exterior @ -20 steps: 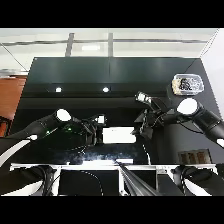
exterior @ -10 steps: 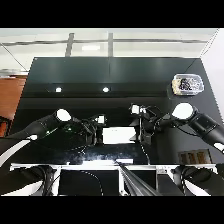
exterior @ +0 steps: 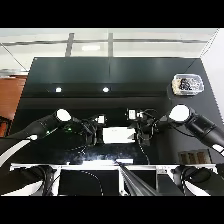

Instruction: Fold the box and place the chain.

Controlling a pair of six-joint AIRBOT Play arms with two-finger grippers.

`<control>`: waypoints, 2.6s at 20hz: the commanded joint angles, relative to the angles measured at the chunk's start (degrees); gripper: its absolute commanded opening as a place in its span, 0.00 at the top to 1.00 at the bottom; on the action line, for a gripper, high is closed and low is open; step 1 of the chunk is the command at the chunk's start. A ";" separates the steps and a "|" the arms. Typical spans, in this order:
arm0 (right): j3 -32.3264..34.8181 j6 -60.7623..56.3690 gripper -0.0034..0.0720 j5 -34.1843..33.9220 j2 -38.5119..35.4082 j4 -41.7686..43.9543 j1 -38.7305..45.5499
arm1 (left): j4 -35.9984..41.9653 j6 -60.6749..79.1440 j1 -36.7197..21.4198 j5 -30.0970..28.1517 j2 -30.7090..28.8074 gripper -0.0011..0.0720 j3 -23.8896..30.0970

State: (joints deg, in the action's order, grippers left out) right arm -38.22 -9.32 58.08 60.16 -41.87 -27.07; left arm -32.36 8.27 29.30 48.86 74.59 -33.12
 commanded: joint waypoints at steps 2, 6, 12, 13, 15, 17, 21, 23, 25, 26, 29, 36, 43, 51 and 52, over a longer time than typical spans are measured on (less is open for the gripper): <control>0.02 -0.55 0.39 -1.38 0.00 -0.37 -0.81 | -0.02 0.04 0.02 0.02 0.02 0.44 -0.04; 0.02 -2.49 0.72 -1.42 0.00 -0.33 -0.81 | -0.02 0.04 0.02 0.02 0.02 0.44 -0.04; 0.02 -3.28 0.72 -1.09 0.00 -0.20 -0.85 | -0.02 0.04 0.02 0.02 0.02 0.44 -0.04; 0.04 -3.61 0.72 -0.42 0.00 -0.24 -0.85 | -0.02 0.04 0.02 0.02 0.02 0.44 -0.04; 0.07 -5.03 0.72 0.20 0.00 -0.28 -0.85 | -0.02 0.04 0.02 0.02 0.02 0.44 -0.04; 0.07 -5.44 0.71 0.17 0.00 -0.39 -0.85 | -0.02 0.04 0.02 0.02 0.02 0.44 -0.04; 0.07 -5.46 0.57 0.17 0.00 -0.44 -0.85 | -0.02 0.04 0.02 0.02 0.02 0.44 -0.04; 0.07 -5.46 0.57 0.15 0.00 -0.42 -0.85 | -0.02 0.04 0.02 0.02 0.02 0.44 -0.04; 0.04 -5.44 0.64 0.07 0.00 -0.42 -0.85 | -0.02 0.04 0.02 0.02 0.02 0.44 -0.04; 0.07 -5.44 0.65 -0.13 0.00 -0.42 -0.85 | -0.02 0.04 0.02 0.02 0.02 0.44 -0.04; 0.04 -5.46 0.69 -0.39 0.00 -0.42 -0.85 | -0.02 0.04 0.02 0.02 0.02 0.44 -0.04; 0.02 -7.67 0.69 -0.81 0.00 0.02 -0.83 | -0.02 0.04 0.02 0.02 0.02 0.44 -0.04; -0.17 -8.83 0.69 -1.51 -0.02 0.31 -0.83 | -0.02 0.04 0.02 0.02 0.02 0.44 -0.04; -0.39 -8.96 0.69 -1.57 -0.02 1.01 -0.83 | -0.02 0.04 0.02 0.02 0.02 0.44 -0.04; -0.37 -8.96 0.69 -1.57 -0.02 0.87 -0.83 | -0.02 0.04 0.02 0.02 0.02 0.44 -0.04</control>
State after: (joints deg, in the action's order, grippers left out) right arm -38.54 -18.20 56.51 60.16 -40.75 -27.88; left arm -32.36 8.27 29.30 48.90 74.56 -33.12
